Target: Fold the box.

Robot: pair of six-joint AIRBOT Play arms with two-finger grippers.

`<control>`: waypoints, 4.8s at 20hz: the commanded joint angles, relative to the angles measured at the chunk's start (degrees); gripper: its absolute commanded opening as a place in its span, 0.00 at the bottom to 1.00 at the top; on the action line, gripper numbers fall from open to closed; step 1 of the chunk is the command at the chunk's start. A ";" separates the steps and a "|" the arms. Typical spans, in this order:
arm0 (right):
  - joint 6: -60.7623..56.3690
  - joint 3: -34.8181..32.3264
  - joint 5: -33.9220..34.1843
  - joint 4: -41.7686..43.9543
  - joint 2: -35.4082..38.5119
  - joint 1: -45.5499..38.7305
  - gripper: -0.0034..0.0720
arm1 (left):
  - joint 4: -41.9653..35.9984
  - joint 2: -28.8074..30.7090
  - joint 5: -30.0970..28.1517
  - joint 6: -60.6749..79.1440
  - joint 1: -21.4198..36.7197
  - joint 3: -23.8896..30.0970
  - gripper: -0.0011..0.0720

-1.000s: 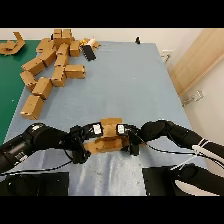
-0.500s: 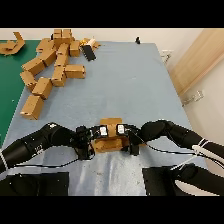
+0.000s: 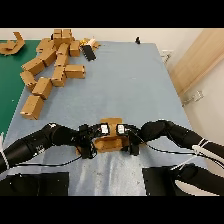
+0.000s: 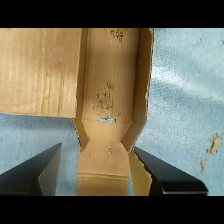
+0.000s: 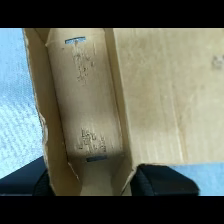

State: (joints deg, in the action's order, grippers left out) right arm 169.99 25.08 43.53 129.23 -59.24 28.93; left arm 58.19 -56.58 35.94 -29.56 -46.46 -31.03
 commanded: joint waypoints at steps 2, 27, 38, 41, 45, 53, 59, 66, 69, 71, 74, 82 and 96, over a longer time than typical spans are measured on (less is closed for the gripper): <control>0.00 -0.02 -0.02 0.02 0.02 0.00 0.81 | -1.95 -0.04 -0.22 3.41 0.00 0.00 0.81; 0.00 -0.02 -0.02 0.02 0.02 0.00 0.80 | -11.10 -2.84 -2.05 11.17 -0.48 0.00 0.40; -0.02 -0.02 -0.02 0.02 0.02 0.00 0.81 | -11.10 -3.93 -6.64 12.61 -3.48 0.00 0.10; -0.02 -0.02 -0.02 0.02 0.02 0.00 0.81 | -11.15 -3.93 -7.08 12.15 -3.48 0.00 0.10; 0.00 -0.02 -0.02 0.02 0.02 0.00 0.81 | -12.17 -3.93 -7.06 12.00 -3.48 0.00 0.10; 0.00 -0.02 -0.02 0.02 0.02 0.00 0.81 | -14.53 -4.46 -7.06 12.02 -3.48 0.00 0.42; 0.00 -0.02 -0.02 0.02 0.02 0.00 0.81 | -14.53 -4.50 -7.04 12.02 -3.45 0.00 0.74; 0.00 -0.02 0.00 0.02 0.02 0.00 0.81 | -8.70 -4.09 -5.33 8.26 -3.30 0.00 0.46; 0.00 -0.02 -0.02 -0.02 0.02 0.00 0.80 | 2.58 -0.50 1.36 -4.46 -1.90 -0.48 0.13; 0.00 -0.02 -0.02 0.00 0.02 0.00 0.81 | 11.21 3.93 6.73 -16.39 -0.17 -0.66 0.10; 0.00 -0.02 0.00 0.00 0.02 0.00 0.81 | 19.69 12.17 13.62 -29.49 2.23 -0.63 0.10; 0.00 -0.02 0.02 0.00 0.02 0.00 0.81 | 20.11 19.06 21.29 -76.26 16.70 7.13 0.03; -0.02 -0.02 0.02 0.02 0.02 0.00 0.81 | -15.89 19.02 -2.21 -65.33 18.25 20.46 0.03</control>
State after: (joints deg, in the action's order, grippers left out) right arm 169.99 25.08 43.53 129.23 -59.22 28.93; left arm 46.17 -37.60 37.78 -95.57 -27.16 -11.27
